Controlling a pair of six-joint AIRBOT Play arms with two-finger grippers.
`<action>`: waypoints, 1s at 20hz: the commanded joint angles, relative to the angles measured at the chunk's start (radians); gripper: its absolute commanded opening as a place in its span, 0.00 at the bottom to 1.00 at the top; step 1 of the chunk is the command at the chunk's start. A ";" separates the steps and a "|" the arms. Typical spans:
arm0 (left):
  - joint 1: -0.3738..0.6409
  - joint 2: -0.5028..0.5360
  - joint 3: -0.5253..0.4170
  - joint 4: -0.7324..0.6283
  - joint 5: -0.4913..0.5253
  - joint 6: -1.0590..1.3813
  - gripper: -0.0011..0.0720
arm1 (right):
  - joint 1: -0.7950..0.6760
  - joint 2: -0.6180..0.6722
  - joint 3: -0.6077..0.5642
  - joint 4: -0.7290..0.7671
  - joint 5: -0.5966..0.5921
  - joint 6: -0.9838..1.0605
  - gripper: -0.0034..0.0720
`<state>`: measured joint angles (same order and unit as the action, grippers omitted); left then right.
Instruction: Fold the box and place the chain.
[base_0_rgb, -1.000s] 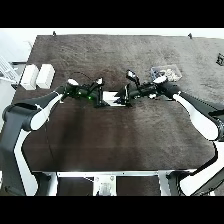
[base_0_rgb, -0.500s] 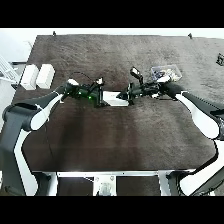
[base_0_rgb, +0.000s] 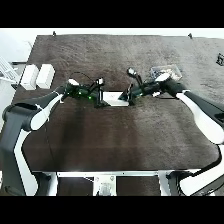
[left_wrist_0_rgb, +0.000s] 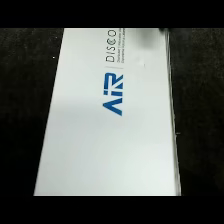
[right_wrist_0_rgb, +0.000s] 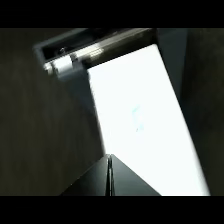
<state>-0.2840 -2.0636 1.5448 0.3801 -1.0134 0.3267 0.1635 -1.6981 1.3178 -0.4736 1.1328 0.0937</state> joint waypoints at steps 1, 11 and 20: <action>0.000 0.000 0.000 0.001 0.003 0.003 0.48 | -0.020 0.165 0.003 0.138 0.000 -0.015 0.05; 0.000 0.000 0.000 0.000 -0.001 0.003 0.48 | -0.117 0.563 -0.353 0.142 -0.153 0.090 0.05; 0.087 0.236 -0.058 0.064 0.029 -0.335 0.04 | -0.198 0.637 -0.515 0.140 -0.189 0.159 0.05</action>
<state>-0.2291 -1.9270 1.5230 0.4076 -1.0195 0.1074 -0.0025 -1.0782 0.8368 -0.3344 0.9550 0.2199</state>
